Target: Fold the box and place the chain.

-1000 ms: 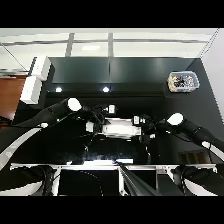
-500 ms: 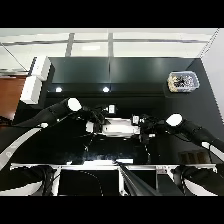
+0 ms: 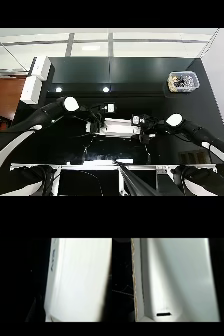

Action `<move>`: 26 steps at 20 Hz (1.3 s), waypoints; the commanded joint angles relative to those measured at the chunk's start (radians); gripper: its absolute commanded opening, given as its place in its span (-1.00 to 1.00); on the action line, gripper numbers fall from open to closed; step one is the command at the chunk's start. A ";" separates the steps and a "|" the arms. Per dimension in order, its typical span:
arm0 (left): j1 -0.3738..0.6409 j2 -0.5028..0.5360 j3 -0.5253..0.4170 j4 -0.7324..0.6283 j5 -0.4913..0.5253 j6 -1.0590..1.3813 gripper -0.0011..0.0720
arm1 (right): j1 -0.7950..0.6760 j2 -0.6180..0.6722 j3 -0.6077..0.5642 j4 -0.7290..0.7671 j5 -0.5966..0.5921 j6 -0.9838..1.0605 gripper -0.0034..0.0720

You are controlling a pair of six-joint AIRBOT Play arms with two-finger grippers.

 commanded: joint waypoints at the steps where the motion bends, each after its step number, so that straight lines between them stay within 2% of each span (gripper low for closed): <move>1: 0.001 0.100 0.003 0.206 -0.117 -0.275 0.18 | 0.001 -0.001 -0.001 -0.005 0.010 -0.007 -0.26; 2: 0.001 0.129 0.003 0.241 -0.164 -0.346 0.08 | 0.001 -0.001 -0.001 -0.009 0.021 -0.013 -0.26; 3: 0.001 0.148 0.003 0.262 -0.218 -0.410 -0.21 | 0.003 -0.001 -0.001 -0.016 0.032 -0.021 -0.26; 4: 0.000 0.163 0.003 0.257 -0.279 -0.478 -0.87 | 0.007 -0.001 -0.001 -0.020 0.033 -0.022 -0.26; 6: -0.002 0.164 -0.004 0.167 -0.363 -0.521 -0.90 | 0.010 -0.001 -0.001 -0.020 0.027 -0.021 -0.26; 8: -0.002 0.164 -0.031 -0.027 -0.332 -0.520 -0.90 | 0.009 -0.001 -0.001 -0.020 0.027 -0.021 -0.26; 10: -0.001 0.164 -0.067 -0.224 -0.194 -0.495 -0.89 | 0.010 -0.001 -0.001 -0.020 0.027 -0.021 -0.26; 12: 0.000 0.164 -0.105 -0.380 -0.010 -0.454 -0.89 | 0.010 -0.001 -0.001 -0.021 0.027 -0.021 -0.26; 14: 0.000 0.163 -0.128 -0.476 0.135 -0.370 -0.90 | 0.010 -0.001 -0.001 -0.020 0.027 -0.021 -0.26; 17: 0.000 0.128 -0.131 -0.373 0.312 -0.365 -0.90 | 0.010 -0.001 -0.001 -0.020 0.027 -0.021 -0.26; 18: 0.000 0.100 -0.130 -0.364 0.356 -0.379 -0.90 | 0.010 -0.001 -0.001 -0.020 0.027 -0.021 -0.26; 19: 0.000 0.066 -0.127 -0.364 0.358 -0.382 -0.90 | 0.010 -0.001 -0.001 -0.020 0.026 -0.021 -0.26; 23: -0.007 -0.053 -0.093 -0.281 0.174 -0.391 -0.90 | 0.010 -0.001 -0.001 -0.020 0.026 -0.021 -0.26; 26: -0.012 -0.060 -0.074 -0.211 0.147 -0.442 -0.90 | 0.010 -0.001 -0.001 -0.020 0.026 -0.021 -0.26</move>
